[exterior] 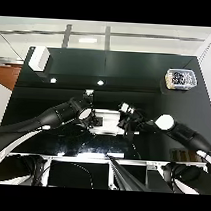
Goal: Fold the box and place the chain.
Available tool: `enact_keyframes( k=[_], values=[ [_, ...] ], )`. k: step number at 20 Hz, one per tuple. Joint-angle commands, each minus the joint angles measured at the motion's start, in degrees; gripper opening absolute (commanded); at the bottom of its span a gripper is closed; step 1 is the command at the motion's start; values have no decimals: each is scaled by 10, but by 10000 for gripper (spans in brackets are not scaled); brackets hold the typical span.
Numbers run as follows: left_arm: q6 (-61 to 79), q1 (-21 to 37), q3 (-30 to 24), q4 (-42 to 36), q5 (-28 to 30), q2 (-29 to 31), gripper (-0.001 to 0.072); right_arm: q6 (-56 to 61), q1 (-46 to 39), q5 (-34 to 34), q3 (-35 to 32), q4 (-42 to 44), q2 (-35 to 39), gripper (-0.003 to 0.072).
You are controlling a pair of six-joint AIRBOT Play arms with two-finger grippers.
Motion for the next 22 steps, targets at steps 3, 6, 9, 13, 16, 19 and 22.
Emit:
enact_keyframes(
  k=[3, 6, 9, 13, 16, 19, 22],
  values=[
    [1, 1, 1, -1, -1, 0, 30, 372, -151, 188, 23, -144, 72, 54],
    [1, 2, 0, -1, -16, 0, 30, 501, -282, 272, 15, -179, 72, 54],
    [1, 2, 0, -1, -14, 0, 30, 591, -367, 227, -15, -174, 71, 54],
    [1, 2, 0, 0, -13, 0, 30, 582, -346, 209, -56, -61, 19, 54],
    [1, 2, 0, -1, -13, -2, 30, 559, -269, 187, -57, 1, -27, 55],
    [1, 2, 0, 0, -13, -2, 30, 559, -204, 139, -57, 31, -49, 57],
    [1, 2, 0, 0, -13, -2, 30, 536, -193, 137, -56, 58, -52, 174]
  ],
)
